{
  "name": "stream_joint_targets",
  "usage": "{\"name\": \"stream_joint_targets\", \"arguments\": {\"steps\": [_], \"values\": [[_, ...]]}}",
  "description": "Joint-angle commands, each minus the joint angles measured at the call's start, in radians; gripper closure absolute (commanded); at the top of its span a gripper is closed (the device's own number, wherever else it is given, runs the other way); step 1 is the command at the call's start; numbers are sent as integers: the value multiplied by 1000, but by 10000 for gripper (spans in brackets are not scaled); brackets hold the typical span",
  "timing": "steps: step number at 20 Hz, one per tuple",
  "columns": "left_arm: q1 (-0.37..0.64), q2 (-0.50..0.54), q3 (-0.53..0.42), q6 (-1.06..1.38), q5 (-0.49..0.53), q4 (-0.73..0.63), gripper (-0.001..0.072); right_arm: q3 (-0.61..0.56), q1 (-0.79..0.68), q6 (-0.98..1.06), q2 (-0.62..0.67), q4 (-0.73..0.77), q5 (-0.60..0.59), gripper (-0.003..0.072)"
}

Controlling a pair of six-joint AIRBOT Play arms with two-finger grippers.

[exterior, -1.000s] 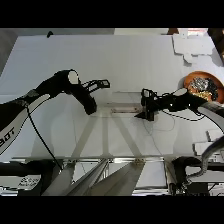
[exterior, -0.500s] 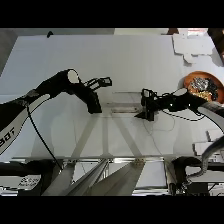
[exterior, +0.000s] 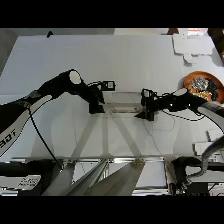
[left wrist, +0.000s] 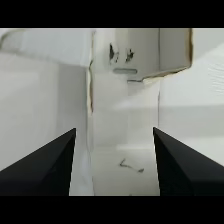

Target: Fold the box and place the chain.

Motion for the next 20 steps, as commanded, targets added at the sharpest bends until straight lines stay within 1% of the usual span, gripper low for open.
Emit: {"name": "stream_joint_targets", "arguments": {"steps": [1,4,5,6,10,18,19,20], "values": [[-12,-1,0,127,4,-65,176,0,1,1,0,0,0,186],[-18,-1,0,130,0,-72,177,0,1,0,0,0,0,186],[-19,-2,0,130,-2,-74,186,0,1,0,-1,0,0,186],[-19,-2,0,130,-12,-80,220,0,1,0,0,0,0,186],[-19,-2,0,129,-68,-83,220,0,1,0,0,0,0,186],[-19,-32,0,130,-33,-90,221,0,1,0,0,0,0,186],[-19,-34,0,129,-21,-101,227,0,1,0,0,0,0,186],[-21,-34,0,130,-5,-113,275,0,1,0,-1,0,0,186]]}}
